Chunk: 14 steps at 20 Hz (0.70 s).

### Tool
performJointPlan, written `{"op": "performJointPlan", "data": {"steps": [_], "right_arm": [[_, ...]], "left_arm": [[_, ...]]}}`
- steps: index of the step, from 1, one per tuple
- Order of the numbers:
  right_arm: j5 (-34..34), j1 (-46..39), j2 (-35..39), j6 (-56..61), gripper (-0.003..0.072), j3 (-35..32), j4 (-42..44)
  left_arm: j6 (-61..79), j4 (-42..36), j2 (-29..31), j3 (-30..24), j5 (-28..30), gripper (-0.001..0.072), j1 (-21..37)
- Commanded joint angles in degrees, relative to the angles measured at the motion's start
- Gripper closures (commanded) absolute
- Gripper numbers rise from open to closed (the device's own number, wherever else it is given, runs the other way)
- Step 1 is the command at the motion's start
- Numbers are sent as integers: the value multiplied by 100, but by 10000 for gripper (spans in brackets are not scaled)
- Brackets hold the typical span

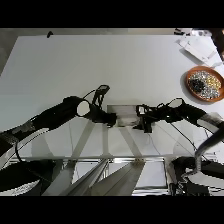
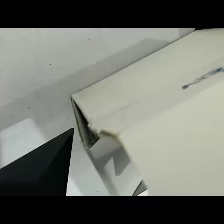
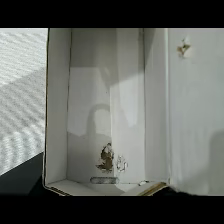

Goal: Fold the box and place the chain.

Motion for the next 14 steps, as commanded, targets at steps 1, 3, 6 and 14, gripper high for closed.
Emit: {"op": "performJointPlan", "data": {"steps": [1,3,6,14], "right_arm": [[0,0,-2,0,346,0,2],[0,0,-2,0,346,0,0],[0,0,-2,0,346,0,0],[0,0,-2,0,346,0,0]], "left_arm": [[-809,485,-173,310,-212,145,-149],[-1012,546,-186,310,-216,145,-175],[-1526,776,-245,352,-264,150,-247],[-2708,1287,-739,1432,-1687,158,-315]]}}
